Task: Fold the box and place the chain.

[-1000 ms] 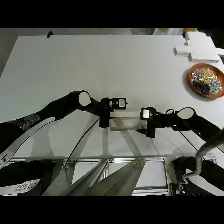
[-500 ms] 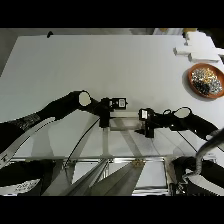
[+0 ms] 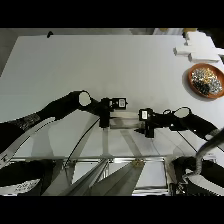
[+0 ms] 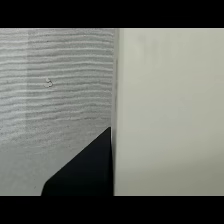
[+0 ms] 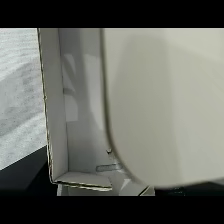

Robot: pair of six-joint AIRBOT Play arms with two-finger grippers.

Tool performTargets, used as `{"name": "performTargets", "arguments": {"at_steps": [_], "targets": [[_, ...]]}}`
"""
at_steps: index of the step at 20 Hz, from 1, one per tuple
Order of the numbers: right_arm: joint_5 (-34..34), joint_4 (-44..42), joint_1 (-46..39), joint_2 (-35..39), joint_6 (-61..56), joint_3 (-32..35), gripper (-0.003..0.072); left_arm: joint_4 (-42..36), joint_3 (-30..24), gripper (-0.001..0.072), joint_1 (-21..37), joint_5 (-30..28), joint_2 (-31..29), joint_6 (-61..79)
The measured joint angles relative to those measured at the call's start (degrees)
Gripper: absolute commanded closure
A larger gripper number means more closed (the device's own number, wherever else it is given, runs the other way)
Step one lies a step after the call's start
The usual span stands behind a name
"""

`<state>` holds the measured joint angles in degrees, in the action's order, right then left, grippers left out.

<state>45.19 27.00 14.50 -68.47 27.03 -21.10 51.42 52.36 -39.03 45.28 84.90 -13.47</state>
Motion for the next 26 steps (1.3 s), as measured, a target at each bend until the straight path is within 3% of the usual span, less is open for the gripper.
{"name": "performTargets", "arguments": {"at_steps": [1, 26], "targets": [[-0.09, 0.0, 0.0, 0.0, 0.02, 0.0, 0.0377, 0.0, 0.0, 0.07, 0.0, 0.0, 0.0, 0.0], [-1.05, -0.02, -0.07, 0.0, 0.07, 0.02, 0.0367, -0.02, 0.0, 0.07, 0.0, -0.02, 0.0, -0.02]]}}
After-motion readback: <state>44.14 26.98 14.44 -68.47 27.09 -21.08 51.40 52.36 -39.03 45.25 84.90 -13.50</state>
